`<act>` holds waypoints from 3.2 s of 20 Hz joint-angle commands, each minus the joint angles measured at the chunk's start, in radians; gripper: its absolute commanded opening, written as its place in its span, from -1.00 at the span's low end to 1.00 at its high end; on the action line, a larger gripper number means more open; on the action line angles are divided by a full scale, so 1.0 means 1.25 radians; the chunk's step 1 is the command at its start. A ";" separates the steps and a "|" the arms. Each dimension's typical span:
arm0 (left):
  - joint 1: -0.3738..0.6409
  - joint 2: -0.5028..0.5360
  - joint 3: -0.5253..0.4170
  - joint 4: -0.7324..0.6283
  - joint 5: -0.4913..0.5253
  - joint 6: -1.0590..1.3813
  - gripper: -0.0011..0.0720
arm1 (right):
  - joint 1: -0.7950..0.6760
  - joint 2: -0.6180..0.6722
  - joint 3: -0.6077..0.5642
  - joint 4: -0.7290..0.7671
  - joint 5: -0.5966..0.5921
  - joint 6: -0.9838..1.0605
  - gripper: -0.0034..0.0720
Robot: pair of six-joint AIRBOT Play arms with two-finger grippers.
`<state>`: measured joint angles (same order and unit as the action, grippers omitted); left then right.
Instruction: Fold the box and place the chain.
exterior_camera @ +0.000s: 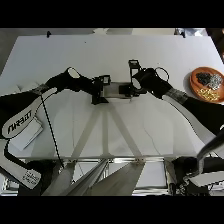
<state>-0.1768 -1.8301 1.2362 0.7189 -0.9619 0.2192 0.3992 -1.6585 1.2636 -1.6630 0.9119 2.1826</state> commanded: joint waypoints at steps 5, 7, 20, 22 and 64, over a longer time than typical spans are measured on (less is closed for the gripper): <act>0.000 0.001 0.000 0.000 0.001 0.001 0.44 | 0.000 0.006 0.002 0.017 0.025 -0.008 0.01; 0.000 0.001 0.000 0.000 0.001 0.001 0.44 | 0.000 0.045 0.002 0.016 0.067 -0.008 0.30; 0.000 0.001 0.000 0.000 0.000 0.001 0.44 | -0.252 0.380 0.002 -0.285 0.275 -0.279 0.30; 0.000 0.001 0.000 0.000 0.001 0.001 0.44 | -0.374 0.378 0.001 -0.275 0.261 -0.349 0.30; 0.000 0.001 0.000 0.000 0.001 0.001 0.44 | -0.518 0.299 0.002 0.090 0.332 -0.655 -0.89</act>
<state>-0.1768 -1.8301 1.2362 0.7189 -0.9615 0.2199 -0.3748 -1.3319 1.2648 -1.5532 1.2537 1.3418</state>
